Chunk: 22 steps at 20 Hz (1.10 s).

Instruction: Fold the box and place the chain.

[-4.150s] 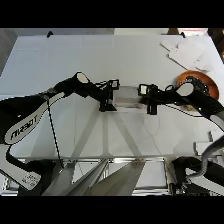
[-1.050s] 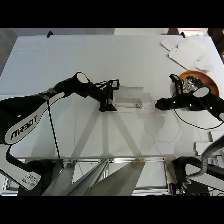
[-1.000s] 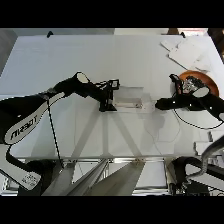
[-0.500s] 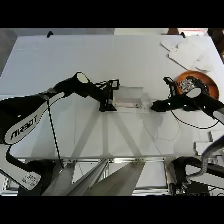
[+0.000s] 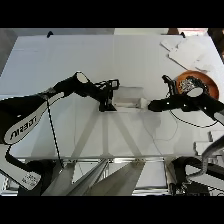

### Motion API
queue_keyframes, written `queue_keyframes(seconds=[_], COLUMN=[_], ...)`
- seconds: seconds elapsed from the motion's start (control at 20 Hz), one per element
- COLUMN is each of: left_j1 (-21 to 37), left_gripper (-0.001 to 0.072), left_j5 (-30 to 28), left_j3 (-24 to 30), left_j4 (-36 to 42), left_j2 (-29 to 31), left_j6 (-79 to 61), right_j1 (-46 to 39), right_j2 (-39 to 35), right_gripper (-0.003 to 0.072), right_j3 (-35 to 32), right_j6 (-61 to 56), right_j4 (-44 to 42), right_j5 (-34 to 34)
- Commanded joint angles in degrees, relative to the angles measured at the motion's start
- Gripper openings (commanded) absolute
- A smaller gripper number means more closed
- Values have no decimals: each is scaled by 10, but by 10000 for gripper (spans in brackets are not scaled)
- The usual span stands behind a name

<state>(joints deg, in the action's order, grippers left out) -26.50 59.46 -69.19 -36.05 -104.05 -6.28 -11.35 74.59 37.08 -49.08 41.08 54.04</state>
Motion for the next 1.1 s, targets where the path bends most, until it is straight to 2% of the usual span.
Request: queue_keyframes(seconds=[0.0,0.35,0.45,0.6,0.65,0.75,0.85,1.05], left_j1=[-1,0,0,0,0,0,0,0], left_gripper=[335,335,335,335,335,335,335,335], left_j5=[0,3,3,4,3,4,3,3], left_j3=[0,0,0,0,0,0,0,0], left_j4=[0,0,0,0,0,0,0,0], left_j2=[0,0,0,0,0,0,0,0], left_j6=[0,0,0,0,0,0,0,0], right_j1=[-2,-2,-2,-2,0,1,10,43], right_j2=[-23,-25,-25,-25,-25,-25,-25,-25], right_gripper=[9,26,134,256,279,281,352,409], right_j3=[1,1,1,1,1,1,1,1], right_j6=[4,16,16,16,16,16,16,16], right_j4=[-10,-70,-74,-83,-86,-85,-86,-86], right_j5=[12,47,54,51,45,28,14,-7])
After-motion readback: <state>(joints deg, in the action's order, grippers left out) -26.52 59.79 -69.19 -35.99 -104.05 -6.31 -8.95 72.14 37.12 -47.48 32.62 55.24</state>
